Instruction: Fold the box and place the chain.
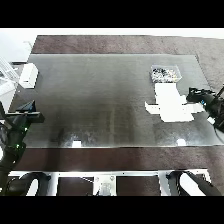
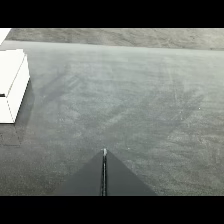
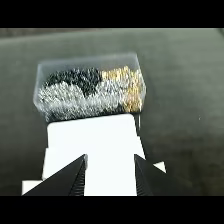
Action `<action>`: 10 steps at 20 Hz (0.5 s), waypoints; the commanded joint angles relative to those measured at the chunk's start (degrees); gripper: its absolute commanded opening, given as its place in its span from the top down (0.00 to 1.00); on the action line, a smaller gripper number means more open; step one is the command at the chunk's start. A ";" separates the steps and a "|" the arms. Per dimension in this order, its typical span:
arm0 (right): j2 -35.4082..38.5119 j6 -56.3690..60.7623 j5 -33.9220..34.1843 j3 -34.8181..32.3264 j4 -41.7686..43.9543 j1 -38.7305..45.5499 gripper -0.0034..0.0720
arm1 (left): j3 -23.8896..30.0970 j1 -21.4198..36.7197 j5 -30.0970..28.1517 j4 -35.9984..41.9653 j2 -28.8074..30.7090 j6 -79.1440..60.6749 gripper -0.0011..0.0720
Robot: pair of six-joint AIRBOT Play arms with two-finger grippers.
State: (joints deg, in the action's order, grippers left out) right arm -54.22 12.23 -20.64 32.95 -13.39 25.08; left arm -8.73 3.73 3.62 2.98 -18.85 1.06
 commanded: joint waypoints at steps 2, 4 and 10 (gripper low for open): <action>-18.34 21.59 -22.77 15.10 -31.87 12.48 0.45 | -0.04 0.04 0.00 -0.02 0.04 -0.02 0.96; -21.92 25.75 -27.47 21.68 -40.76 15.43 0.43 | -0.02 0.04 -0.02 -0.02 0.04 0.00 0.96; -29.77 27.87 -40.28 41.90 -46.47 24.61 0.38 | -0.04 0.04 0.00 -0.02 0.04 -0.02 0.96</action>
State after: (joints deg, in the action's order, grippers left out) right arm -79.46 37.28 -52.03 65.39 -54.89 45.36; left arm -8.73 3.73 3.62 2.98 -18.85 1.06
